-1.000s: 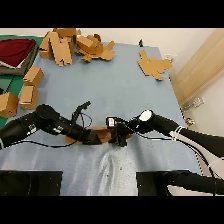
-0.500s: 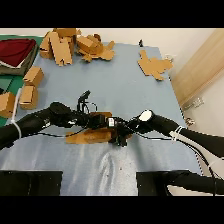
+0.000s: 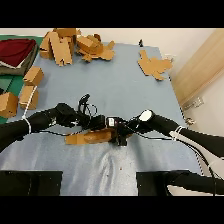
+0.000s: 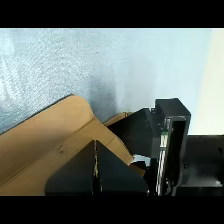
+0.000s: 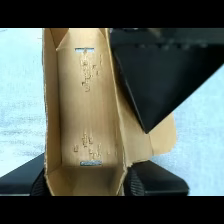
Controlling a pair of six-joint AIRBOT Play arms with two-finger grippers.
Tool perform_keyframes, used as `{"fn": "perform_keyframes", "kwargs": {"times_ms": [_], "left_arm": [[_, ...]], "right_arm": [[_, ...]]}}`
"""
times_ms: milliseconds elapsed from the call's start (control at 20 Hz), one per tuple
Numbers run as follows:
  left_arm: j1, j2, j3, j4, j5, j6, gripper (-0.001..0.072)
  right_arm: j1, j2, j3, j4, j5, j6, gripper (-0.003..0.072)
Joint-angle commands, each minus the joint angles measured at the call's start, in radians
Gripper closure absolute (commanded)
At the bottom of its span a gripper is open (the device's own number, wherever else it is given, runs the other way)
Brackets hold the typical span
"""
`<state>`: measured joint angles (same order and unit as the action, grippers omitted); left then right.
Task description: Fold the box.
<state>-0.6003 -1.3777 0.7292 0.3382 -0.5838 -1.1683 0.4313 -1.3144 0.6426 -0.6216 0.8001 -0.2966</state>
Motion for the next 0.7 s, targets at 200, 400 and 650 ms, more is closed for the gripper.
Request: {"fn": "perform_keyframes", "kwargs": {"times_ms": [200,400,650], "left_arm": [[0.076,0.023,0.061,0.05,-0.04,0.119,0.0697],[0.154,0.132,0.113,0.269,-0.052,0.261,0.0697],[0.116,0.272,0.079,0.725,-0.04,0.56,0.0697]], "right_arm": [[0.0,0.001,0.0,0.001,0.003,0.024,0.0218],[0.0,0.0,0.0,0.001,0.002,0.053,0.0218],[0.0,0.0,0.0,0.0,-0.002,0.053,0.0218]]}}
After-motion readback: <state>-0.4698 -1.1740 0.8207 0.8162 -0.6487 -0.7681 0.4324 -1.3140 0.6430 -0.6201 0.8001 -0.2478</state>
